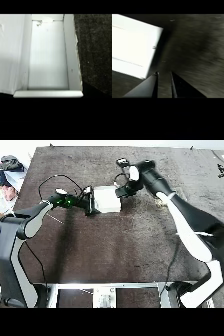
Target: Fold the box and place the chain.
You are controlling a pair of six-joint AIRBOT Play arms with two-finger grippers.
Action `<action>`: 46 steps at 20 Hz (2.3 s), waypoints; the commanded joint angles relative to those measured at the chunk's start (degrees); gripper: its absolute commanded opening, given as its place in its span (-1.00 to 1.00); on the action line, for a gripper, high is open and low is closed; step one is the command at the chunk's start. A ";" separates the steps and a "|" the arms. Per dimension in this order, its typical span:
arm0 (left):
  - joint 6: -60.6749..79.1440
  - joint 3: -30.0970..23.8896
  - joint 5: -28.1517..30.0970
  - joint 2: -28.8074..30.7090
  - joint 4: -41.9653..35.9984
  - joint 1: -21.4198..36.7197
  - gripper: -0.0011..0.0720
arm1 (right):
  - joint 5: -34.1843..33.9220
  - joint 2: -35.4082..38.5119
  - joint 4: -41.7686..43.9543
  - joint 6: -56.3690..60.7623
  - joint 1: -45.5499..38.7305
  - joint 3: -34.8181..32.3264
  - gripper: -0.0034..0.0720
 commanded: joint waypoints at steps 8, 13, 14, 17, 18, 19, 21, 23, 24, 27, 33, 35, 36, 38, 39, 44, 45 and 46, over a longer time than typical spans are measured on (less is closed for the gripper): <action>0.02 0.02 -0.04 -0.02 0.00 -0.04 -0.13 | -24.30 19.12 7.82 -8.52 -24.52 -29.09 -0.35; 0.02 0.02 0.04 -0.02 0.02 -0.02 -0.13 | -10.80 6.32 13.84 -18.67 -31.69 -14.84 -0.35; 0.02 0.02 0.04 -0.02 0.00 -0.02 -0.13 | -8.57 3.87 13.86 -19.39 -31.98 -12.11 -0.35; 0.02 0.02 0.09 -0.02 0.00 -0.02 -0.13 | -4.15 -0.63 13.99 -21.66 -32.09 -8.28 -0.35; 0.02 0.02 0.09 -0.02 0.02 -0.02 -0.13 | -3.82 -1.60 15.32 -23.04 -32.06 -8.11 -0.35; 0.02 0.02 0.09 -0.02 0.02 -0.02 -0.13 | -3.76 -2.21 17.11 -23.89 -32.06 -8.13 -0.35; 0.02 0.02 0.02 -0.02 0.00 -0.04 -0.13 | -3.04 -2.82 18.32 -24.90 -32.06 -8.13 -0.35; 0.02 0.04 0.07 -0.02 0.00 -0.02 -0.13 | -3.23 -3.17 18.29 -24.90 -32.06 -8.13 -0.35; 0.02 0.02 0.07 -0.02 0.00 -0.02 -0.13 | -3.26 -3.41 18.32 -25.09 -32.06 -8.13 -0.35; 0.04 0.02 0.07 -0.02 0.00 -0.02 -0.13 | -3.23 -4.37 18.32 -25.07 -32.04 -8.13 -0.35; 0.02 0.02 0.07 -0.02 0.00 -0.02 -0.13 | -3.21 -5.64 16.87 -25.03 -31.80 -8.13 -0.35; 0.02 0.02 0.04 -0.02 0.00 -0.02 -0.13 | -3.30 -5.64 16.46 -25.05 -31.80 -8.11 -0.39; 0.02 0.02 0.07 -0.02 0.00 -0.02 -0.13 | -3.45 -5.64 16.39 -25.05 -31.78 -8.00 -0.70; 0.02 0.02 0.04 -0.02 0.00 -0.02 -0.13 | -3.45 -5.25 16.44 -25.05 -31.76 -7.96 -0.78; 0.02 0.04 0.04 -0.02 0.00 -0.02 -0.13 | -3.45 -4.72 16.55 -25.03 -31.74 -7.93 -0.78; 0.02 0.02 0.04 -0.02 0.00 -0.02 -0.13 | -4.66 1.62 16.57 -24.85 -31.76 -7.96 -0.96; 0.02 0.04 0.04 -0.02 0.00 -0.02 -0.13 | -4.83 2.71 16.57 -24.85 -31.74 -7.93 -0.96; 0.02 0.04 0.04 -0.02 0.00 -0.02 -0.13 | -4.70 3.67 16.59 -24.85 -31.74 -7.96 -0.96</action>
